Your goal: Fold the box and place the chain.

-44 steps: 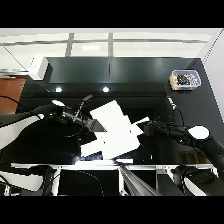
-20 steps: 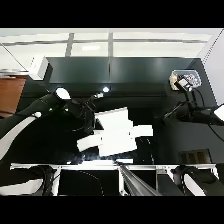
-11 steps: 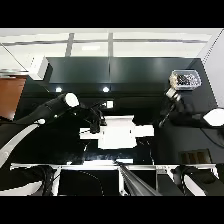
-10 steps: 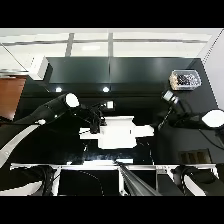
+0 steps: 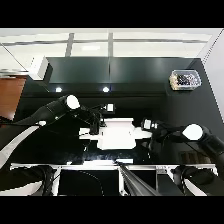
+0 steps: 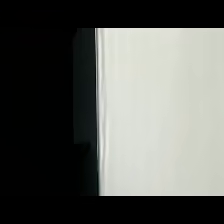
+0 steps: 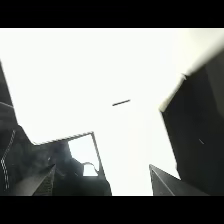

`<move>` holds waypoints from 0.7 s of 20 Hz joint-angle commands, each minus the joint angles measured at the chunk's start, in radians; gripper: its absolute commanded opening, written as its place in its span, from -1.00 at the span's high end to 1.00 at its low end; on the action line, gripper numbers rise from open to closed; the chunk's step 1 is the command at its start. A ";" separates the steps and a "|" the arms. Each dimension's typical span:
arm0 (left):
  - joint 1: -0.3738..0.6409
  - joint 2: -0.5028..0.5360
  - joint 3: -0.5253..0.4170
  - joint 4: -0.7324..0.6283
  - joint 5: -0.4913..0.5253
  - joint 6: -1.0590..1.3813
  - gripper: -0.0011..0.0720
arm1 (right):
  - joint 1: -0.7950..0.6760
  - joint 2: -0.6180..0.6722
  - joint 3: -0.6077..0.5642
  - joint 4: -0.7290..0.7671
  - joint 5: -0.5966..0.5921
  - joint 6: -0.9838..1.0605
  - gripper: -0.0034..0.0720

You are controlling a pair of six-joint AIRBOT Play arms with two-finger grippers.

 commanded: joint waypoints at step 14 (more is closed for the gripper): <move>0.000 0.000 0.000 0.002 0.000 0.002 0.89 | 0.245 -0.148 -0.010 0.095 -0.175 -0.154 -0.95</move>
